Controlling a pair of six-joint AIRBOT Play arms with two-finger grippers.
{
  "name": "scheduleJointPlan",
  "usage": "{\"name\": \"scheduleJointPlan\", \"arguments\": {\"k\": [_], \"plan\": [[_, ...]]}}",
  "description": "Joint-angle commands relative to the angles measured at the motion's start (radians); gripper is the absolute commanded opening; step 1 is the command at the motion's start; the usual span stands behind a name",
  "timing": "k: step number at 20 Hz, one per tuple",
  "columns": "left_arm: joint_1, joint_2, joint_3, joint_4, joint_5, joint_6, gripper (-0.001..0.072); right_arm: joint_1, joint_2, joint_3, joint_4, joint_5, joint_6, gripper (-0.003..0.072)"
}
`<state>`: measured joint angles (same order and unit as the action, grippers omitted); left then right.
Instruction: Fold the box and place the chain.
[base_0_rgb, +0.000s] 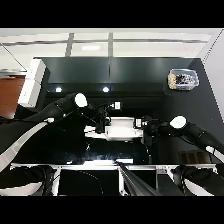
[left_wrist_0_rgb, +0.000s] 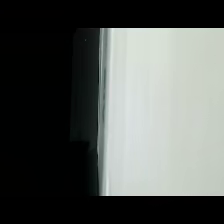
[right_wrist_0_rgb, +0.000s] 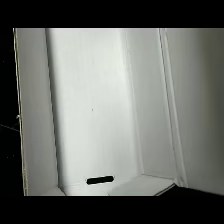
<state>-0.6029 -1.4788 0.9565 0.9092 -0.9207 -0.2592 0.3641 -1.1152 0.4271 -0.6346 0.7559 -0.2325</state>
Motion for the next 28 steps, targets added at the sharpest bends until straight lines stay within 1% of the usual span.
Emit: {"name": "scheduleJointPlan", "arguments": {"k": [1,12,13,14,15,16,17,18,19,23,26,28], "plan": [[0.000,-0.001,0.000,-0.001,0.001,0.000,0.0028,0.000,-0.007,0.000,0.006,0.002,-0.001,0.0707],[0.000,-0.001,0.000,-0.002,0.001,0.000,0.0028,0.000,-0.021,0.000,0.006,0.003,-0.008,0.0706],[0.000,-0.001,0.000,-0.001,0.001,0.000,0.0029,0.000,-0.021,0.000,0.006,0.003,-0.008,0.0665],[0.000,-0.001,0.000,-0.001,0.001,0.000,0.0035,0.000,-0.021,0.000,0.006,0.004,-0.008,0.0555],[0.000,-0.001,0.000,-0.001,-0.001,0.000,0.0119,0.000,-0.021,0.000,0.006,0.004,-0.008,0.0534],[0.000,0.000,0.000,-0.001,-0.005,0.000,0.0299,0.000,-0.021,0.000,0.006,0.003,-0.008,0.0533],[0.000,0.000,0.001,-0.001,-0.004,-0.012,0.0437,0.000,-0.021,0.000,0.006,0.003,-0.008,0.0533],[0.001,0.000,0.005,0.002,-0.007,-0.037,0.0495,0.000,-0.021,0.000,0.006,0.003,-0.008,0.0533],[0.002,0.001,0.013,0.018,-0.014,-0.072,0.0534,0.000,-0.021,0.000,0.006,0.003,-0.008,0.0533],[0.024,0.031,0.061,0.161,-0.124,-0.269,0.0543,-0.001,-0.021,0.000,0.006,0.003,-0.008,0.0533],[0.084,0.111,0.064,0.226,-0.192,-0.425,0.0542,-0.001,-0.021,0.000,0.006,0.002,-0.008,0.0533],[0.134,0.170,0.064,0.234,-0.256,-0.541,0.0536,-0.001,-0.021,0.000,0.006,-0.002,-0.008,0.0533]]}}
